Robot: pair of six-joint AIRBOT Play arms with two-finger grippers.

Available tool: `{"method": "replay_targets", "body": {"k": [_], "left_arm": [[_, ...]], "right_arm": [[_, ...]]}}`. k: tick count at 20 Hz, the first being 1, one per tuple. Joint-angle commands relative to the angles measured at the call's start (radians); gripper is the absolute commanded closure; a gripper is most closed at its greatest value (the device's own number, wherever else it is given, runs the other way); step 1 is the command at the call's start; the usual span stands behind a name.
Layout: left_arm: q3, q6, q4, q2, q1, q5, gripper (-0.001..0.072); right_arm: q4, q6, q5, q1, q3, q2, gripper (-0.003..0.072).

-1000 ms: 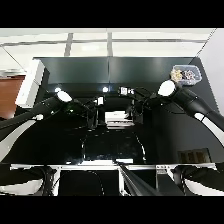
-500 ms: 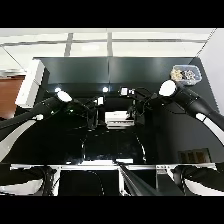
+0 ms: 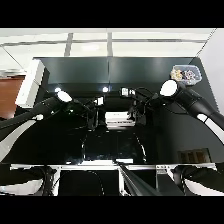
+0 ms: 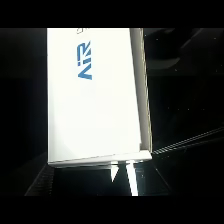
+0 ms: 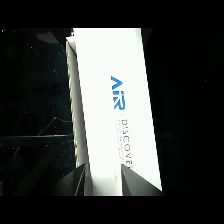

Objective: Fold the box and place the chain.

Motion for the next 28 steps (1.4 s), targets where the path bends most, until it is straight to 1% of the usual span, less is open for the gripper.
{"method": "replay_targets", "body": {"k": [1, 2, 7, 10, 11, 28], "left_arm": [[0.000, 0.002, 0.000, -0.001, 0.001, 0.002, 0.0434], [0.000, 0.002, 0.000, -0.001, 0.001, 0.002, 0.0433], [0.000, 0.002, 0.000, -0.001, 0.001, 0.003, 0.0434], [0.000, 0.002, 0.000, -0.001, 0.001, 0.003, 0.0433], [0.000, 0.002, 0.000, -0.001, 0.001, 0.002, 0.0434], [0.000, 0.002, 0.000, -0.001, 0.001, 0.003, 0.0433]], "right_arm": [[0.001, 0.000, -0.024, -0.003, 0.001, 0.004, 0.0383], [0.001, 0.000, -0.041, -0.003, 0.001, 0.004, 0.0366], [0.001, 0.000, -0.082, -0.003, 0.001, 0.003, 0.0367], [0.000, 0.000, -0.080, -0.003, 0.000, 0.003, 0.0369], [0.000, 0.000, -0.079, -0.003, 0.000, 0.002, 0.0391], [0.001, 0.004, -0.050, -0.002, 0.000, -0.016, 0.0387]]}}
